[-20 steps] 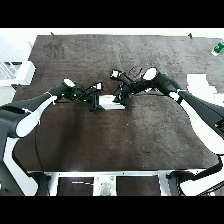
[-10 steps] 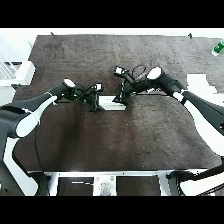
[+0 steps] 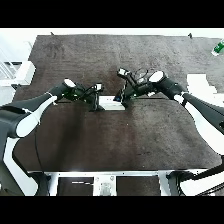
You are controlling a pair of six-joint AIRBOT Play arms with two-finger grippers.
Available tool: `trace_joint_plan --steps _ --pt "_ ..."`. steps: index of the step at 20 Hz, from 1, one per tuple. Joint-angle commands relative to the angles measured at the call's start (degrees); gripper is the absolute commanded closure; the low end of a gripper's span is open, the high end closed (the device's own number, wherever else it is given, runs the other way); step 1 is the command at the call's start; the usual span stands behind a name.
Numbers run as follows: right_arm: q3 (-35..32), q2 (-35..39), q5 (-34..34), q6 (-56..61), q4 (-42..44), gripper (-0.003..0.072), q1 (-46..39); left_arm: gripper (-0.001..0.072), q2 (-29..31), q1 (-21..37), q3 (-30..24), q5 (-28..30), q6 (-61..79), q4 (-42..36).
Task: Fold the box and place the chain.
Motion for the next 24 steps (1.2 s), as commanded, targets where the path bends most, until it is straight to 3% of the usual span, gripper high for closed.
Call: trace_joint_plan --steps 1,4,9,12,17,24 --pt "-4.66 -0.26 -1.88 0.11 0.87 0.0673 0.00 0.0241 0.02 0.07 0.00 0.09 -0.04 0.00" --pt "-7.93 -0.33 -4.81 0.09 0.87 0.0673 0.00 0.0241 0.02 0.07 0.00 0.13 -0.04 0.00" --pt "-6.67 2.89 -4.76 0.20 4.70 0.0674 -0.52 0.0241 0.02 0.07 0.00 0.13 -0.04 0.00" --pt "-6.45 11.91 -4.98 0.00 11.43 0.0674 -1.27 0.0241 0.02 0.07 0.00 0.11 -0.04 0.00" --pt "-7.78 27.89 -6.12 9.62 10.23 0.0674 -3.48 0.0241 0.02 0.04 0.00 -0.02 -0.02 -0.13" --pt "-24.72 43.71 -8.04 13.46 10.25 0.0675 -12.04 0.0241 0.02 0.07 0.00 -0.02 -0.04 -2.03"
